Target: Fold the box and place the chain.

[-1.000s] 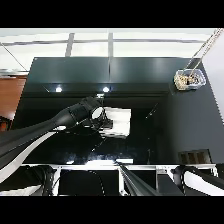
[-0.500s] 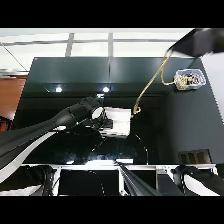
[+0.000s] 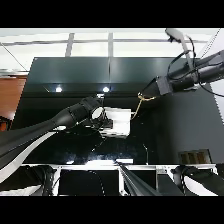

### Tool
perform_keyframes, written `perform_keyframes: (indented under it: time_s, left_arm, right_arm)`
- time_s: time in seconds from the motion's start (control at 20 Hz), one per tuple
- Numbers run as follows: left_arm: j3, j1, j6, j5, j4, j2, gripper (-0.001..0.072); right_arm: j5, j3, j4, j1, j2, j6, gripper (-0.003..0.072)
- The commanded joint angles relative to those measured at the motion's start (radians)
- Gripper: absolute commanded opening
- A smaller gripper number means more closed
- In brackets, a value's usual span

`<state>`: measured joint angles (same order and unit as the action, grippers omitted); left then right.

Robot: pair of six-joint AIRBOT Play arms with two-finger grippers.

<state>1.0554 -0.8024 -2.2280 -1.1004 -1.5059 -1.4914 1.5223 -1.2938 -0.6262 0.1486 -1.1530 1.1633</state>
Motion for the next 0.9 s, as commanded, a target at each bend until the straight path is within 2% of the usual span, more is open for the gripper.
perform_keyframes:
  time_s: [0.0,0.15,0.35,0.6,0.85]
  left_arm:
    - [0.001,0.0,0.0,0.0,0.0,0.0,0.0034]
    - [0.001,0.0,0.0,0.0,0.0,0.0,0.0034]
    - [0.001,0.0,0.0,0.0,0.0,0.0,0.0034]
    - [0.001,0.0,0.001,0.0,0.0,0.0,0.0034]
    - [0.001,0.0,0.0,0.0,0.0,0.0,0.0034]
  right_arm:
    - [0.027,0.077,-0.015,0.002,0.023,-0.001,0.0016]
    - [-0.006,0.179,0.098,0.034,0.031,-0.028,0.0016]
    - [-0.216,0.322,0.255,0.116,0.019,-0.105,0.0015]
    - [-0.347,0.388,0.179,0.189,-0.007,-0.098,0.0019]
    - [-0.372,0.459,0.158,0.198,-0.008,-0.093,0.0019]
